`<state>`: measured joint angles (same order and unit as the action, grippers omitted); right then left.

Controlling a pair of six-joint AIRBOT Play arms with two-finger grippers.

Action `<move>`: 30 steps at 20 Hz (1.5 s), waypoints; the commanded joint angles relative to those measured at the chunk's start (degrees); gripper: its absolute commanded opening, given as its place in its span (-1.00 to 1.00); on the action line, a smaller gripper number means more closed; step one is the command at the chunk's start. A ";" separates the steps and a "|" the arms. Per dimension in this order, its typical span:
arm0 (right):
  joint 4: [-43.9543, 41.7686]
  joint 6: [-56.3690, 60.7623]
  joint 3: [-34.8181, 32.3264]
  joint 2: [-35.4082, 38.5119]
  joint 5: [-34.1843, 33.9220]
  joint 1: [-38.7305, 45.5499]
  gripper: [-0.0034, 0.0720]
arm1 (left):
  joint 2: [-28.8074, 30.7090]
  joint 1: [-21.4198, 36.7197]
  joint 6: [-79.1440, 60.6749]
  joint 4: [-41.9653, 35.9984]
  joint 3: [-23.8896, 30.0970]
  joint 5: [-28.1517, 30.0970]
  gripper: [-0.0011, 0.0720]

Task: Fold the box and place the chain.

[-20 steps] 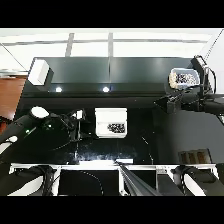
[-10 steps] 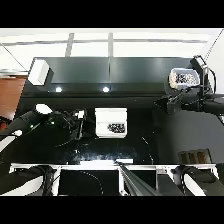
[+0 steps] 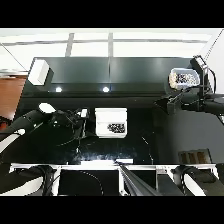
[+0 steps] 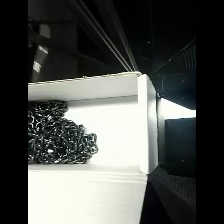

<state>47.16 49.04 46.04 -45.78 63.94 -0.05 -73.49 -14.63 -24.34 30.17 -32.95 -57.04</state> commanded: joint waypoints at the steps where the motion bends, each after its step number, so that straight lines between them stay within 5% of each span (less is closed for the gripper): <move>1: -0.02 -0.04 0.07 0.04 0.02 -0.07 0.62 | -0.96 -0.79 2.19 0.28 -1.07 0.44 0.99; 7: -0.09 0.00 0.07 0.02 -0.15 -0.22 0.62 | -1.64 -3.32 3.80 3.02 -1.86 1.38 0.96; 10: 0.63 2.58 0.07 -0.68 -4.50 -5.44 0.63 | -1.62 -3.69 4.92 3.04 -1.86 2.71 0.67; 11: 1.05 3.67 0.09 -1.55 -7.41 -8.81 0.89 | -1.62 -3.69 5.05 3.02 -1.86 2.82 0.67; 18: 2.27 7.91 7.45 -22.73 -21.75 -23.34 0.95 | -1.62 -3.69 5.09 3.02 -1.86 2.86 0.51; 23: 2.54 2.69 14.19 -30.82 -14.93 -23.41 0.95 | -1.62 -3.69 5.09 2.99 -1.86 2.86 0.51; 27: 2.54 -14.51 14.91 -30.58 -1.42 -23.41 0.95 | -1.62 -3.69 5.09 2.99 -1.86 2.86 0.51; 30: 2.47 -19.04 17.22 -28.06 1.88 -23.41 0.95 | -1.62 -3.69 5.09 2.99 -1.86 2.86 0.51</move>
